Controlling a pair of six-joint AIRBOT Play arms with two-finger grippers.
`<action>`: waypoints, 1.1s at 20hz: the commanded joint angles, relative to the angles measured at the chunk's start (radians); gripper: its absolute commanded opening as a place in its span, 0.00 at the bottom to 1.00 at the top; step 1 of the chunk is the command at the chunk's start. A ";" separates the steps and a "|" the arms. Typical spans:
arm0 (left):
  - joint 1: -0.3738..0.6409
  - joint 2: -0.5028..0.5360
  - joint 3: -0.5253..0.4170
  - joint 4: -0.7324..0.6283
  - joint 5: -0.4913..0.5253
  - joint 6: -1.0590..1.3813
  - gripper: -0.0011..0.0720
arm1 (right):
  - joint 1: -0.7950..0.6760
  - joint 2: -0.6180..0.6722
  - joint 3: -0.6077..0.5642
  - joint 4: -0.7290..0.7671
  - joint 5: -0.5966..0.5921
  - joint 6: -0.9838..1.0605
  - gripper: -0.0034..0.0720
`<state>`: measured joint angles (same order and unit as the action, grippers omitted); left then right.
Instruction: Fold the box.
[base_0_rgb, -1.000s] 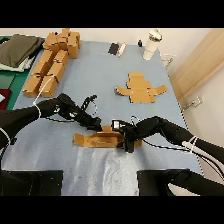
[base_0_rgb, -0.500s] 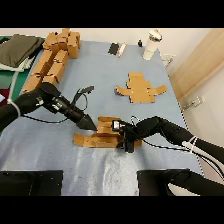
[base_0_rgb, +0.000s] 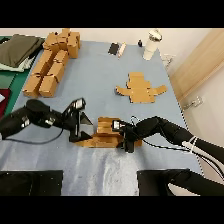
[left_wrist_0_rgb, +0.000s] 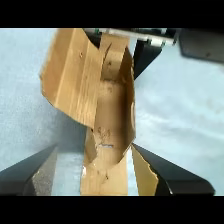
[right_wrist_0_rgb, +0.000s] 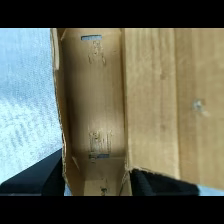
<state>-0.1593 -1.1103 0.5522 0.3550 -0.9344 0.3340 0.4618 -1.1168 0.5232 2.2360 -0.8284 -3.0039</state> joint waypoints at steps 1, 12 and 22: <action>-0.011 0.026 -0.154 -0.096 0.148 0.393 0.94 | -0.001 0.000 0.001 -0.004 0.000 0.000 0.63; -0.077 -0.016 -0.146 -0.117 0.117 0.383 0.65 | -0.001 0.000 0.001 -0.008 0.001 0.000 0.63; -0.128 -0.037 -0.125 -0.198 0.186 0.354 0.16 | -0.001 0.000 0.001 -0.012 0.000 0.000 0.63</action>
<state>-0.2813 -1.1439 0.4232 0.1677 -0.7670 0.6979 0.4618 -1.1168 0.5236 2.2272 -0.8276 -3.0039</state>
